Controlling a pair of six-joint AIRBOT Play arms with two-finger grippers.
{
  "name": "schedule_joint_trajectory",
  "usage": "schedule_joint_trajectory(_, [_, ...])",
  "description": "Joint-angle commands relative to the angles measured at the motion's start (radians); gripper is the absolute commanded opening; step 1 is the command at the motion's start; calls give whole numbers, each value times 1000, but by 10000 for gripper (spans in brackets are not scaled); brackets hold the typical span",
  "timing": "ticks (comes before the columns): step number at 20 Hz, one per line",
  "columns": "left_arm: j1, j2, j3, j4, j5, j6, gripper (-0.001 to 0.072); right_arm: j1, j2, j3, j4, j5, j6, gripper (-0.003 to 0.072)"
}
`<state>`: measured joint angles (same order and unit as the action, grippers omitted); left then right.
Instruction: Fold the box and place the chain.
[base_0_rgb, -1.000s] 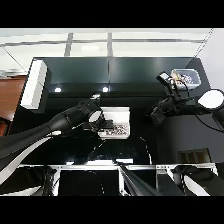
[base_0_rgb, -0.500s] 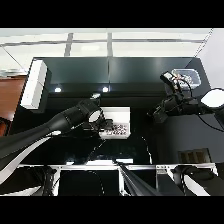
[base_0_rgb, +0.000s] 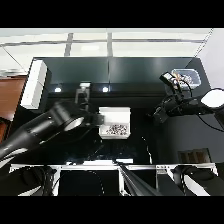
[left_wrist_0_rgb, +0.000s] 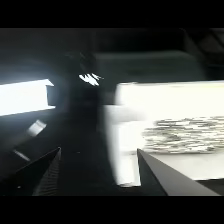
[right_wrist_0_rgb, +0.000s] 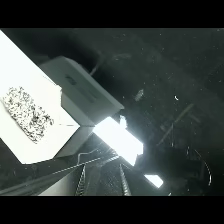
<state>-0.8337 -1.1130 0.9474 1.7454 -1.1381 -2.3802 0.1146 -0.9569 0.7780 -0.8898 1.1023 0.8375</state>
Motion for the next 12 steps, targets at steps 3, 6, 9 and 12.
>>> schedule_joint_trajectory(3, [257, 233, -240, -132, 157, 276, 539, 0, 0, 0, 2, 1, 15, 267])
schedule_joint_trajectory(6, [416, 227, -342, -826, 211, 1318, 544, 0, -1, 0, 2, 14, 16, 267])
schedule_joint_trajectory(9, [436, 167, -362, -935, 201, 1752, 713, 0, -1, 0, 3, 16, 23, 267])
schedule_joint_trajectory(12, [436, 85, -360, -938, 222, 2166, 712, 0, -1, 0, 4, 15, 24, 267])
